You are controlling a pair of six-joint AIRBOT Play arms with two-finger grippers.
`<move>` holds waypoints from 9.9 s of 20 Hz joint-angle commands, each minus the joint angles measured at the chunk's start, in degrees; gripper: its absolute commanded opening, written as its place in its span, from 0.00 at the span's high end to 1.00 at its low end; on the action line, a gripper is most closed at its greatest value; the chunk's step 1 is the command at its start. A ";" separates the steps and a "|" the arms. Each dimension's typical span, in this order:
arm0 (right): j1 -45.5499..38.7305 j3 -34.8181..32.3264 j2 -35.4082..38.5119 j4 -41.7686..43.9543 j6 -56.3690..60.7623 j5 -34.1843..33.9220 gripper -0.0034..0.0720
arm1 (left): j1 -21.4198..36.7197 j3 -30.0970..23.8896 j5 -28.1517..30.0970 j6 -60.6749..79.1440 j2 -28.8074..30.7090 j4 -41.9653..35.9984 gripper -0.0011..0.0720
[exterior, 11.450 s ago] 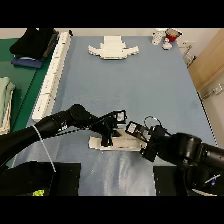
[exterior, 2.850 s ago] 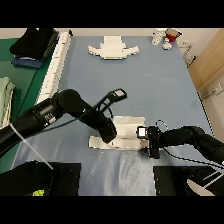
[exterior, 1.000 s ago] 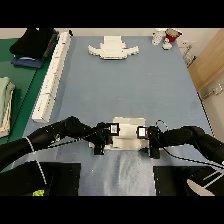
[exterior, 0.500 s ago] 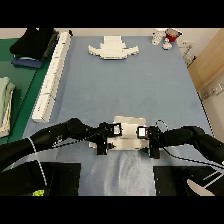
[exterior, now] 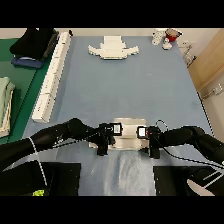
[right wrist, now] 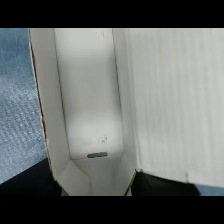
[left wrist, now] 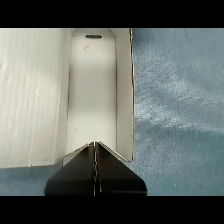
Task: Fold the box.
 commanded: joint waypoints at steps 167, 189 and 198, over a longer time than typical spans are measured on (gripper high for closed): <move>0.07 -0.04 0.02 0.02 0.02 0.00 0.29 | -19.98 29.49 -40.39 -92.65 3.28 54.73 0.97; 0.04 -0.02 0.02 0.02 0.02 0.00 0.29 | 2.91 -2.03 -1.31 -0.87 3.93 4.96 0.03; 0.07 -0.02 0.02 0.02 0.02 0.00 0.29 | 2.78 -1.73 -1.27 7.69 -1.03 -2.16 0.03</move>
